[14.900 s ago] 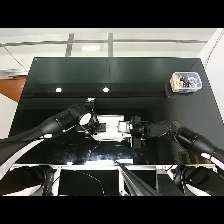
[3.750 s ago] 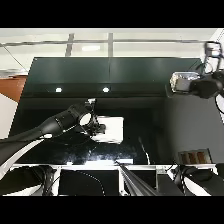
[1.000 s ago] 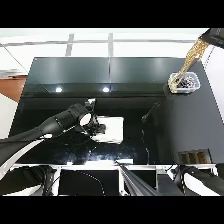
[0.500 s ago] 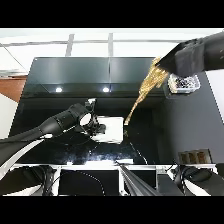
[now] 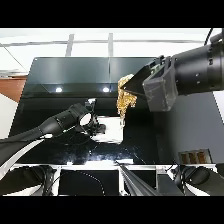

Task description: Fold the box and place the chain.

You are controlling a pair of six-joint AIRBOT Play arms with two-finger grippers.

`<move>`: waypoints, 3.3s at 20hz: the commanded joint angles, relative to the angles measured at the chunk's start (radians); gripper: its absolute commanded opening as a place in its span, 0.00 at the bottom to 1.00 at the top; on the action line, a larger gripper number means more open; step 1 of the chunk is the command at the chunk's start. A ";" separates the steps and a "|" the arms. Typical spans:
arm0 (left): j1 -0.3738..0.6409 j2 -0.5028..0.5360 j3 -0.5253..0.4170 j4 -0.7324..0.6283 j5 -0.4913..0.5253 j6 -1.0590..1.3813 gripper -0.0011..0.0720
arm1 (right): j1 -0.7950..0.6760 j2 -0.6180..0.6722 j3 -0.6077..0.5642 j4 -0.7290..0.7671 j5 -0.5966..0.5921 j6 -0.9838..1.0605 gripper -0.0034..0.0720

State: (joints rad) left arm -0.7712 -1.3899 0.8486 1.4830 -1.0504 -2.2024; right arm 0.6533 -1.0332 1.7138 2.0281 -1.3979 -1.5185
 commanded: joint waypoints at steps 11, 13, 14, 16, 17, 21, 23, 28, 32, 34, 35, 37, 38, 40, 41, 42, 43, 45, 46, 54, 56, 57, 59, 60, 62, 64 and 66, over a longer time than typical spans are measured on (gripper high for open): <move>0.000 -0.001 -0.001 0.001 0.002 0.000 0.05 | 0.085 -0.056 -0.371 0.001 0.115 0.074 0.07; 0.000 -0.001 -0.001 0.001 0.002 0.000 0.05 | 0.082 -0.057 -0.492 -0.003 0.192 0.098 0.08; 0.000 -0.001 -0.001 0.000 0.002 0.000 0.05 | 0.082 -0.058 -0.539 -0.004 0.218 0.099 0.07; 0.000 -0.001 -0.001 0.001 0.001 0.000 0.05 | 0.083 -0.061 -0.623 -0.005 0.272 0.108 0.08; 0.000 -0.001 -0.001 0.000 0.002 0.000 0.05 | 0.084 -0.061 -0.655 -0.005 0.302 0.121 0.08; 0.001 -0.001 -0.001 0.001 0.003 0.000 0.05 | 0.084 -0.074 -0.715 0.005 0.414 0.135 0.10; 0.001 -0.001 -0.001 0.001 0.003 0.000 0.05 | 0.081 -0.079 -0.714 0.015 0.408 0.134 0.72; 0.001 0.000 0.000 0.000 -0.002 -0.002 0.05 | -0.126 0.012 -0.667 -0.186 0.091 0.107 0.77; 0.001 -0.002 0.039 0.010 0.004 -0.066 0.05 | -0.267 0.121 -0.689 -0.360 0.073 0.095 0.77; -0.001 -0.007 0.077 0.028 0.010 -0.088 0.05 | -0.299 0.124 -0.716 -0.360 0.077 0.090 0.77; -0.001 -0.013 0.094 0.028 0.006 -0.096 0.05 | -0.300 0.124 -0.736 -0.362 0.095 0.090 0.77; -0.001 -0.027 0.114 0.024 0.003 -0.102 0.05 | -0.300 0.124 -0.782 -0.354 0.140 0.090 0.77; -0.001 -0.030 0.117 0.018 0.003 -0.103 0.06 | -0.300 0.124 -0.806 -0.343 0.160 0.094 0.77; 0.000 -0.029 0.124 -0.002 -0.005 -0.102 0.43 | -0.300 0.124 -0.840 -0.324 0.177 0.094 0.77; 0.002 -0.027 0.134 -0.007 -0.024 -0.102 0.71 | -0.300 0.124 -0.849 -0.319 0.178 0.094 0.77; 0.005 -0.020 0.149 -0.006 -0.053 -0.090 0.94 | -0.300 0.124 -0.855 -0.319 0.176 0.094 0.77; 0.005 -0.007 0.165 -0.007 -0.072 -0.024 0.98 | -0.300 0.124 -0.856 -0.319 0.174 0.094 0.77; 0.005 0.041 0.200 -0.007 -0.161 0.215 0.98 | -0.300 0.124 -0.856 -0.319 0.175 0.094 0.77; 0.007 0.079 0.204 -0.005 -0.211 0.346 0.98 | -0.300 0.124 -0.856 -0.319 0.176 0.094 0.77; 0.434 0.365 0.011 -0.376 -0.254 1.017 0.98 | -0.300 0.124 -0.856 -0.388 0.180 0.093 0.77; 0.597 0.367 -0.099 -0.638 -0.231 1.277 0.98 | -0.300 0.124 -0.856 -0.396 0.189 0.093 0.77; 0.655 0.356 -0.147 -0.711 -0.228 1.409 0.98 | -0.300 0.124 -0.856 -0.403 0.201 0.093 0.78; 0.692 0.343 -0.217 -0.737 -0.164 1.612 0.98 | -0.300 0.124 -0.856 -0.407 0.224 0.093 0.98; 0.680 0.343 -0.246 -0.753 -0.084 1.687 0.98 | -0.300 0.124 -0.856 -0.407 0.242 0.093 0.99; 0.650 0.340 -0.272 -0.748 -0.012 1.940 0.98 | -0.300 0.124 -0.856 -0.407 0.271 0.085 0.99; 0.640 0.333 -0.272 -0.737 -0.010 2.167 0.98 | -0.300 0.124 -0.856 -0.406 0.283 0.085 0.99; 0.638 0.309 -0.272 -0.745 -0.010 2.296 0.98 | -0.299 0.124 -0.856 -0.406 0.283 0.085 0.99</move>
State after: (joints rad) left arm -0.1349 -1.0622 0.5953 0.7689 -1.0973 -0.2287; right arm 0.3531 -0.9096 0.8581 1.6249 -1.1343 -1.4322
